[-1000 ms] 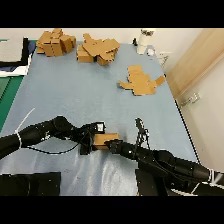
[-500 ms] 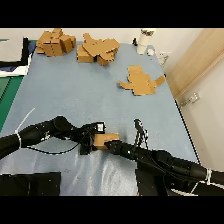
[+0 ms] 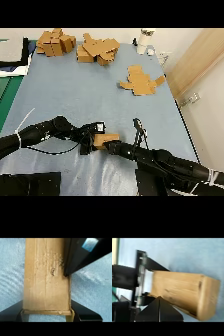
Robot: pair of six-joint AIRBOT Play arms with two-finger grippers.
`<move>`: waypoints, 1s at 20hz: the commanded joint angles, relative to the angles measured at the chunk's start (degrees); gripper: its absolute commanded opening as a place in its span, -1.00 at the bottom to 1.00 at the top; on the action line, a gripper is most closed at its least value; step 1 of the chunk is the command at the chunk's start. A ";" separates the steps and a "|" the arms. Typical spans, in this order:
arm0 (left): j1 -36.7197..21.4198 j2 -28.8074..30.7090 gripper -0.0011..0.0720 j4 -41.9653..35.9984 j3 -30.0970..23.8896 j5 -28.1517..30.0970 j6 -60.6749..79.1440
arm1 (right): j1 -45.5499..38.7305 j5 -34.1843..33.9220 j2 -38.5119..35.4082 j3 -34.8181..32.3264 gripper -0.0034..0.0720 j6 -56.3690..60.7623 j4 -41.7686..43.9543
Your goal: Fold the box.
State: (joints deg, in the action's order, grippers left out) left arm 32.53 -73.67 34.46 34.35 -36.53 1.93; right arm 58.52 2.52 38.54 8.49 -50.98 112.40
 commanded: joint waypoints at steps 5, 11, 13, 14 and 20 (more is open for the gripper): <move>0.00 0.02 0.29 0.04 0.00 0.02 0.00 | -12.74 -34.69 -7.87 10.49 -0.90 0.68 -21.27; 0.00 0.02 0.29 0.04 0.00 0.00 0.02 | -30.67 -60.15 1.25 23.21 -0.90 -0.26 -31.06; 0.00 0.02 0.29 0.04 0.00 0.04 0.02 | -32.87 -66.88 7.21 26.71 -0.90 -1.29 -30.95; 0.00 0.02 0.29 0.02 0.00 0.04 0.02 | -32.98 -69.59 10.56 28.30 -0.90 -2.12 -31.17; 0.00 0.02 0.29 0.02 0.00 0.04 0.02 | -32.92 -70.88 20.94 32.33 -0.90 -2.62 -23.21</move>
